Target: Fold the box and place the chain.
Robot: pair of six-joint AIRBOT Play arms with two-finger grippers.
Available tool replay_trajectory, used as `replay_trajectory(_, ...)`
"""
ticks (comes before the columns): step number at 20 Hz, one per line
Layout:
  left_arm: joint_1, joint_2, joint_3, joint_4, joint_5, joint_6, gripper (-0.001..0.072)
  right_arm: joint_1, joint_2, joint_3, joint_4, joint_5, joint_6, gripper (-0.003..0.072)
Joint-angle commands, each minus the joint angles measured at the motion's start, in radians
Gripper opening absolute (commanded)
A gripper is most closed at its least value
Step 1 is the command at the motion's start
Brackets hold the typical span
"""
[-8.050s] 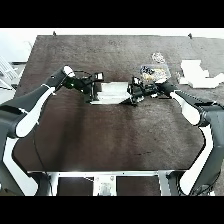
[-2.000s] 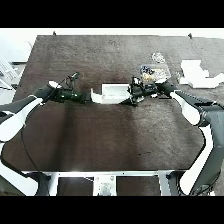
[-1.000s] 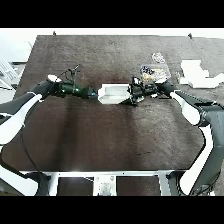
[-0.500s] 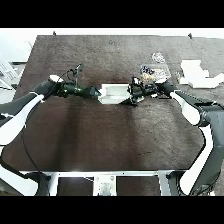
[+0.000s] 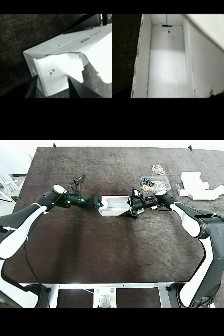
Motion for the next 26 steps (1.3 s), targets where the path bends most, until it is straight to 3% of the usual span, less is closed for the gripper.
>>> replay_trajectory(1, -0.020, 0.001, 0.032, 0.099, 0.006, -0.151, 0.0446, 0.001, 0.000, 0.000, 0.000, 0.000, 0.000, 0.0581)
replay_trajectory(6, -0.057, 0.001, 0.082, 0.219, 0.013, -0.297, 0.0446, 0.001, 0.000, 0.000, 0.000, 0.000, 0.000, 0.0581)
replay_trajectory(16, -0.108, 0.000, 0.092, 0.295, 0.055, -0.480, 0.0447, 0.001, 0.000, 0.000, 0.000, 0.000, 0.000, 0.0580)
replay_trajectory(20, -0.132, -0.001, 0.145, 0.430, 0.024, -0.579, 0.0447, 0.001, 0.000, 0.000, 0.000, 0.000, 0.000, 0.0581)
replay_trajectory(26, -0.160, -0.063, 0.253, 0.497, -0.058, -0.659, 0.0447, 0.001, 0.000, 0.000, 0.000, 0.000, 0.000, 0.0581)
